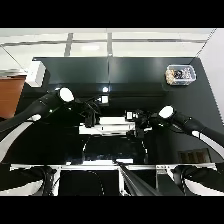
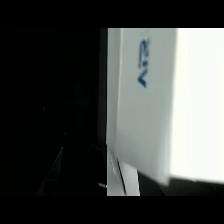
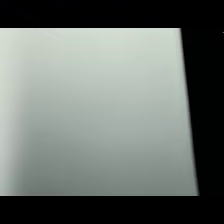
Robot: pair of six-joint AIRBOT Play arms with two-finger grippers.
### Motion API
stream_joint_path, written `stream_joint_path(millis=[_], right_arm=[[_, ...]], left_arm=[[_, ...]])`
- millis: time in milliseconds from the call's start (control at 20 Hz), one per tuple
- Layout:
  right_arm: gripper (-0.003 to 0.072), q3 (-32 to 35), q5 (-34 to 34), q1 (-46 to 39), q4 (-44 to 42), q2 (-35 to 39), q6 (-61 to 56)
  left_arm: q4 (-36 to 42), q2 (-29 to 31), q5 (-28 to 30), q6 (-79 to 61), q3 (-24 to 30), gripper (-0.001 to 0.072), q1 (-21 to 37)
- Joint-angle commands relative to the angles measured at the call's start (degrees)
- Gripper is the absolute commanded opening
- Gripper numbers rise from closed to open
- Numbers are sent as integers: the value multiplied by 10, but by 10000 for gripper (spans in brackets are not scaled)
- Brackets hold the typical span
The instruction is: Fold the box and place the chain.
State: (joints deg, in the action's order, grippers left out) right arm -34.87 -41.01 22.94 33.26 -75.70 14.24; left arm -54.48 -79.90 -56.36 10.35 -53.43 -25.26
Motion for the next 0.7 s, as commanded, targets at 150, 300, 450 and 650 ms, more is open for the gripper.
stream_joint_path(millis=[150,300,450,650], right_arm=[[129,0,1,0,-1,0,-1],[128,0,1,0,-1,0,-1],[128,0,1,0,-1,0,-1],[128,0,2,0,-1,0,-1]], left_arm=[[-83,100,-136,179,-12,470,30],[-57,110,-252,237,-10,23,35],[113,110,-238,241,46,22,28],[321,110,-84,151,150,22,10]])
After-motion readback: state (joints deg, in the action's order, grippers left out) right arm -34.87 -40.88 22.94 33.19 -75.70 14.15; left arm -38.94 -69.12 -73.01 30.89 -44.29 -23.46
